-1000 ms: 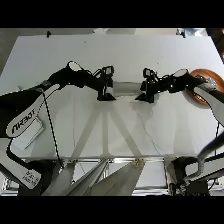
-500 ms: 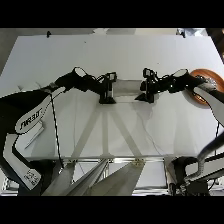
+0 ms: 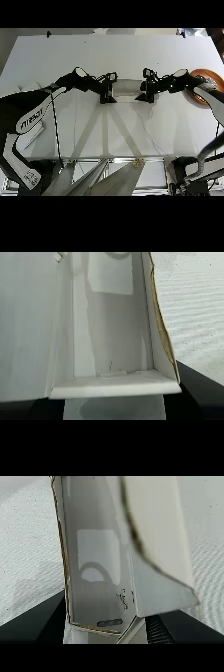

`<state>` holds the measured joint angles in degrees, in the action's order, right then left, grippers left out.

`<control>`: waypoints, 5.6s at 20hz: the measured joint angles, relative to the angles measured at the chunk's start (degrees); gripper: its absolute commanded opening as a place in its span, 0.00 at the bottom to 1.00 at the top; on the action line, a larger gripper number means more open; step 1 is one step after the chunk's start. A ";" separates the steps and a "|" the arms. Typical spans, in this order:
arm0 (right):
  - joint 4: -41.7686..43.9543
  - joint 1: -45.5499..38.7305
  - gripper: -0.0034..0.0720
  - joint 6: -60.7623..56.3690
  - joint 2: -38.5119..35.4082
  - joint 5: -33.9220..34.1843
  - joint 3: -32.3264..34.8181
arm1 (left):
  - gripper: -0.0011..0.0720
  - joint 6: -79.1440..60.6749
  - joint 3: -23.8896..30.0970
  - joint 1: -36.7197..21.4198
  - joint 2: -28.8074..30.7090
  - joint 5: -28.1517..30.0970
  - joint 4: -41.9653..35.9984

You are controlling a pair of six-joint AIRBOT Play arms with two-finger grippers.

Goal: Fold the box and place the chain.

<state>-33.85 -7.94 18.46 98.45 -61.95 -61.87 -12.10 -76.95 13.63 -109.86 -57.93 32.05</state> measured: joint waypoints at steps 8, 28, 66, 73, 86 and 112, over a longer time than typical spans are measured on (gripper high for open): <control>0.00 0.00 0.59 0.00 0.00 -0.02 0.00 | 0.61 -0.09 0.02 0.00 0.00 -0.04 0.11; -4.37 -0.09 0.96 -0.09 -1.20 0.09 0.00 | 0.61 -0.15 0.02 0.02 0.00 -0.26 0.20; 7.02 5.62 0.06 -24.70 -5.22 17.31 -0.02 | 0.61 -0.07 0.02 0.02 0.00 -0.11 0.13; 1.79 5.64 0.09 -28.83 -7.19 13.81 0.02 | 0.61 -0.15 0.04 0.04 0.00 -0.22 0.15; -31.17 5.66 0.69 -26.69 -24.09 3.48 -0.02 | 0.61 -0.11 0.04 0.04 0.00 -0.15 0.15; -26.67 11.28 0.29 -14.78 -9.99 8.68 -0.02 | 0.61 -0.17 0.02 0.00 0.00 -0.15 0.28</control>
<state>-60.51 3.33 3.68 88.47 -53.28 -61.89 -12.27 -76.93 13.63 -109.86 -58.08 32.34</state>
